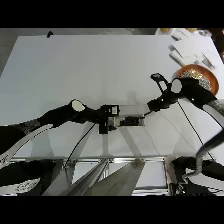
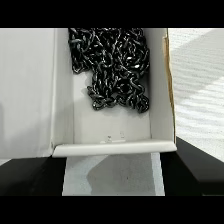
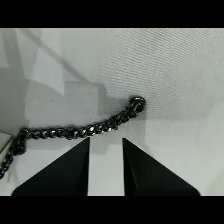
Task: Fold the box and place the chain.
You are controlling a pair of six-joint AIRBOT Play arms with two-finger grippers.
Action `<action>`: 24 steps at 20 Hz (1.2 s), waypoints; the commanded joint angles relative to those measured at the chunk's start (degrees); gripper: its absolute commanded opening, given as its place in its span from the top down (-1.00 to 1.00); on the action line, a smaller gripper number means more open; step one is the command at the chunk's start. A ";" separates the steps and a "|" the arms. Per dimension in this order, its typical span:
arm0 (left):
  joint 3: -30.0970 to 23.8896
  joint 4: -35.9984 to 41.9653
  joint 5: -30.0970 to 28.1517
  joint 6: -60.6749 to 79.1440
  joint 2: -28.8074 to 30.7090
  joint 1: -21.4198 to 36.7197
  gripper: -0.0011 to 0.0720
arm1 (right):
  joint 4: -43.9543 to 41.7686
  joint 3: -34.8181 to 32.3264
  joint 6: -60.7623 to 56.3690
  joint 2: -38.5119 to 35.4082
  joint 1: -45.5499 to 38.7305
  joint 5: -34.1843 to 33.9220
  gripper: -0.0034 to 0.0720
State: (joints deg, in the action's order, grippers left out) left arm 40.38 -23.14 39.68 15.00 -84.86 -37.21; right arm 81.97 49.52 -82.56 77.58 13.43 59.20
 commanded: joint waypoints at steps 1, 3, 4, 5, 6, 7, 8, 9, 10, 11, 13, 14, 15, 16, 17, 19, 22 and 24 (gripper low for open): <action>-0.02 0.00 0.00 0.02 0.04 -0.02 0.09 | 0.07 -1.14 -0.17 1.49 0.07 -1.05 0.47; -0.02 -0.02 0.00 0.02 0.04 -0.02 0.09 | 0.04 -1.14 -0.17 1.60 0.07 -1.81 0.57; -0.02 0.00 0.00 0.02 0.04 -0.02 0.09 | 0.04 -1.14 -0.17 1.60 0.07 -2.01 0.66; -0.02 0.00 0.00 0.02 0.04 -0.02 0.09 | 0.04 -1.14 -0.17 1.57 0.07 -2.34 0.66; -0.02 -0.02 0.00 0.02 0.04 -0.02 0.09 | 0.04 -1.14 -0.17 1.57 0.07 -2.69 0.66; -0.02 -0.02 0.00 0.02 0.04 -0.02 0.09 | 0.04 -1.14 -0.17 1.60 0.07 -2.95 0.67; -0.02 -0.02 0.00 0.02 0.04 -0.02 0.09 | 0.02 -1.14 -0.17 1.60 0.07 -3.04 0.73; -0.02 -0.02 0.00 0.02 0.04 -0.02 0.09 | -0.17 -1.14 -0.17 1.57 0.07 -3.15 0.77; -0.02 0.00 0.00 0.02 0.04 -0.02 0.09 | -0.17 -1.14 -0.17 1.60 0.07 -3.15 0.77; -0.02 0.00 0.00 0.02 0.04 -0.02 0.09 | -0.20 -1.14 -0.17 1.60 0.07 -3.15 0.77; -0.02 -0.02 0.00 0.02 0.04 -0.02 0.09 | -0.20 -1.14 -0.13 1.57 0.07 -3.30 0.87; -0.02 -0.02 0.00 0.02 0.04 -0.02 0.09 | -0.20 -1.14 -0.13 1.55 0.07 -3.23 0.87; -0.02 -0.02 0.00 0.02 0.04 -0.02 0.09 | -0.20 -1.14 -0.11 1.31 0.07 -2.71 0.87; -0.02 -0.02 0.00 0.02 0.04 -0.02 0.09 | -0.15 -1.14 -0.09 0.50 0.07 -2.54 0.87; -0.02 0.00 0.00 0.02 0.04 -0.02 0.09 | -0.11 -1.14 -0.02 -0.70 0.00 -2.69 0.87; -0.02 -0.02 0.00 0.02 0.04 -0.02 0.09 | 0.09 -1.14 0.07 -3.76 0.02 -3.17 0.87; -0.02 -0.02 0.04 0.02 0.04 -0.02 0.09 | 0.07 -1.14 0.07 -7.04 0.02 -3.96 0.87; -0.02 -0.02 0.00 0.02 0.04 -0.02 0.09 | 0.04 -1.14 -0.13 -7.32 0.02 -3.72 0.87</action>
